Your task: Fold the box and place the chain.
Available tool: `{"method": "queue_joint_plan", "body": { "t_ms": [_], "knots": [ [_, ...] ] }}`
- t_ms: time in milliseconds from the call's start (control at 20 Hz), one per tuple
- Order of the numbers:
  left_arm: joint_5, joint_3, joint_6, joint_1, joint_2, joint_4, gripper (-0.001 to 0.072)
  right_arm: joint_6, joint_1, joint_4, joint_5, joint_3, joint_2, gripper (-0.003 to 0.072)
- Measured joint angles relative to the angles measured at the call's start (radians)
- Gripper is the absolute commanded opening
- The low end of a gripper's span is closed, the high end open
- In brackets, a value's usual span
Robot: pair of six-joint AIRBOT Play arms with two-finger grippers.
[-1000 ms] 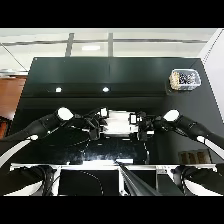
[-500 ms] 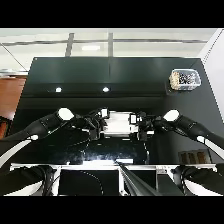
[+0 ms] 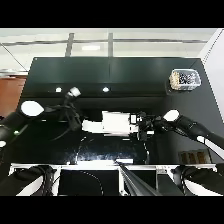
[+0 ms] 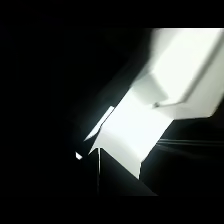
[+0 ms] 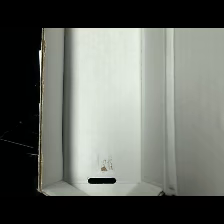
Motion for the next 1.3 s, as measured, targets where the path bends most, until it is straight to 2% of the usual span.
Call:
{"method": "queue_joint_plan", "body": {
  "t_ms": [200,350,700,1000,1050,1100,1150,1300],
  "knots": [
    [-0.105,-0.053,-0.428,0.213,0.002,0.026,0.0029,0.0,0.0,0.0,0.001,0.0,0.0,0.053],
    [-0.133,-0.09,-0.56,0.271,-0.058,-0.043,0.0029,0.0,0.0,0.0,0.001,0.0,0.0,0.0531],
    [-0.179,-0.1,-0.492,0.194,-0.308,-0.256,0.0026,0.0,0.0,-0.001,0.001,0.0,0.0,0.053],
    [-0.159,-0.048,-0.444,0.094,-0.386,-0.315,0.0031,0.0,0.0,-0.001,0.001,0.0,0.0,0.053],
    [-0.156,-0.038,-0.441,0.086,-0.389,-0.32,0.0128,0.0,0.0,0.0,0.001,0.0,0.0,0.053],
    [-0.157,-0.028,-0.438,0.08,-0.393,-0.32,0.0388,0.0,0.0,-0.001,0.001,0.0,0.0,0.0531],
    [-0.166,-0.016,-0.436,0.076,-0.394,-0.322,0.0589,0.0,0.0,-0.001,0.001,0.0,0.0,0.0531],
    [-0.214,0.024,-0.42,0.069,-0.397,-0.319,0.0609,0.0,0.0,0.0,0.001,0.0,0.0,0.053]
  ]
}}
